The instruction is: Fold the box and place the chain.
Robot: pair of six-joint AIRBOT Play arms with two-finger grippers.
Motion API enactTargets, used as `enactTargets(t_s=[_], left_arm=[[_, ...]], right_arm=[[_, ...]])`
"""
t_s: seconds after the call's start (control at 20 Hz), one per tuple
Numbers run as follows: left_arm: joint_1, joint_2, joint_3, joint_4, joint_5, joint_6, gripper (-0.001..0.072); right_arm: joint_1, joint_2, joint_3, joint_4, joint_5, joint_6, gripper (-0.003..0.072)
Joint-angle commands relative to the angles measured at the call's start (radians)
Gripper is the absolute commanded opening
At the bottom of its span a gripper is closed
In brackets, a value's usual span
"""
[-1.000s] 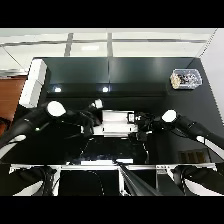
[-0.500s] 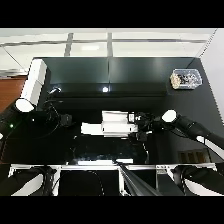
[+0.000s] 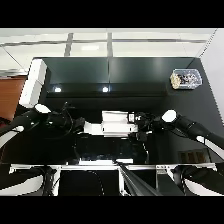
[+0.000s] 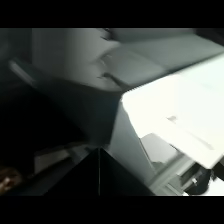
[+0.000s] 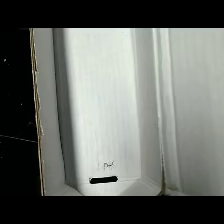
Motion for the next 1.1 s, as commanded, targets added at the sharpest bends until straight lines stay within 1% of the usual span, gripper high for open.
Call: enactTargets(t_s=[0.0, 0.1, 0.15, 0.25, 0.3, 0.4, 0.55, 0.6, 0.65, 0.8, 0.9, 1.05], left_arm=[[-0.048, -0.031, 0.001, -0.188, -0.025, 0.210, 0.0026], [-0.033, -0.031, 0.024, -0.200, -0.063, 0.267, 0.0033], [-0.027, -0.031, 0.042, -0.201, -0.081, 0.267, 0.0161], [-0.029, -0.031, 0.079, -0.201, -0.117, 0.263, 0.0597], [-0.035, -0.031, 0.097, -0.199, -0.129, 0.239, 0.0702], [-0.065, -0.031, 0.132, -0.166, -0.134, 0.185, 0.0700], [-0.150, -0.031, 0.202, -0.003, -0.106, 0.027, 0.0679], [-0.179, -0.031, 0.227, 0.050, -0.100, -0.024, 0.0643], [-0.208, -0.031, 0.254, 0.098, -0.093, -0.070, 0.0584], [-0.288, -0.031, 0.323, 0.197, -0.051, -0.232, 0.0570], [-0.341, -0.031, 0.358, 0.250, -0.022, -0.346, 0.0481], [-0.404, -0.031, 0.386, 0.287, 0.003, -0.441, 0.0480]], right_arm=[[0.000, 0.000, 0.000, 0.000, 0.001, 0.000, 0.0250], [0.000, 0.000, 0.000, 0.000, 0.001, 0.000, 0.0250], [0.000, 0.000, 0.000, 0.000, 0.001, 0.000, 0.0250], [0.000, 0.000, 0.000, 0.000, 0.001, 0.000, 0.0250], [0.000, 0.000, 0.000, 0.000, 0.000, 0.000, 0.0250], [0.000, 0.000, 0.000, 0.000, 0.000, 0.000, 0.0250], [0.000, 0.000, 0.000, 0.000, 0.000, 0.000, 0.0250], [0.000, 0.000, 0.000, 0.000, 0.000, 0.000, 0.0250], [0.000, 0.000, 0.000, 0.000, 0.000, 0.000, 0.0250], [0.000, 0.000, 0.000, 0.000, 0.000, 0.000, 0.0250], [0.000, 0.000, 0.000, 0.000, 0.000, 0.000, 0.0250], [0.000, 0.000, 0.000, 0.000, 0.000, 0.000, 0.0250]])
